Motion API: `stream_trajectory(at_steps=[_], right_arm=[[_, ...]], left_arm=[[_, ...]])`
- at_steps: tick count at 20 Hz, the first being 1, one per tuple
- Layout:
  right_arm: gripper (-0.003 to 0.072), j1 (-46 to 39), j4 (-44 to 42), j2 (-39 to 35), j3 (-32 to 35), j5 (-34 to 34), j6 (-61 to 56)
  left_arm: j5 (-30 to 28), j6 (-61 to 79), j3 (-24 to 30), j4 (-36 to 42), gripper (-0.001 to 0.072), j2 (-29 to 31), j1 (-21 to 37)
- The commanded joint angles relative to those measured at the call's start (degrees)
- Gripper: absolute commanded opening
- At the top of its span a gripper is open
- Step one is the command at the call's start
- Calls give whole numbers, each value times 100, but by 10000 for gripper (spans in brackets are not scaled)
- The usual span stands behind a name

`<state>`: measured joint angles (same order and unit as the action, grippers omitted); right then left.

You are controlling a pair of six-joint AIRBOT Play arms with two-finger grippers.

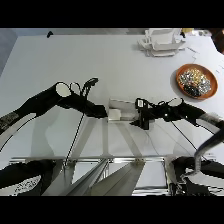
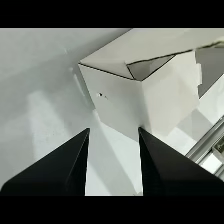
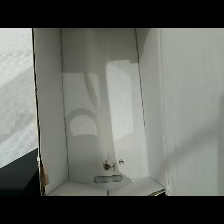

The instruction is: Fold the box and place the chain.

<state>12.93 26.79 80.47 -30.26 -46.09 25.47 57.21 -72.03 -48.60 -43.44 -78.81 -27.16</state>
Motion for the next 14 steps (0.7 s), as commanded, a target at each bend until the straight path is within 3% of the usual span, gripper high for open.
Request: stream_trajectory(at_steps=[1, 14], right_arm=[[436, -2, 0, 2, 0, 4, 2], [436, -2, -2, 2, 0, 4, 2]], left_arm=[[2, -11, -15, -46, 351, 24, -7], [4, -601, -17, -590, 352, 114, 59]])
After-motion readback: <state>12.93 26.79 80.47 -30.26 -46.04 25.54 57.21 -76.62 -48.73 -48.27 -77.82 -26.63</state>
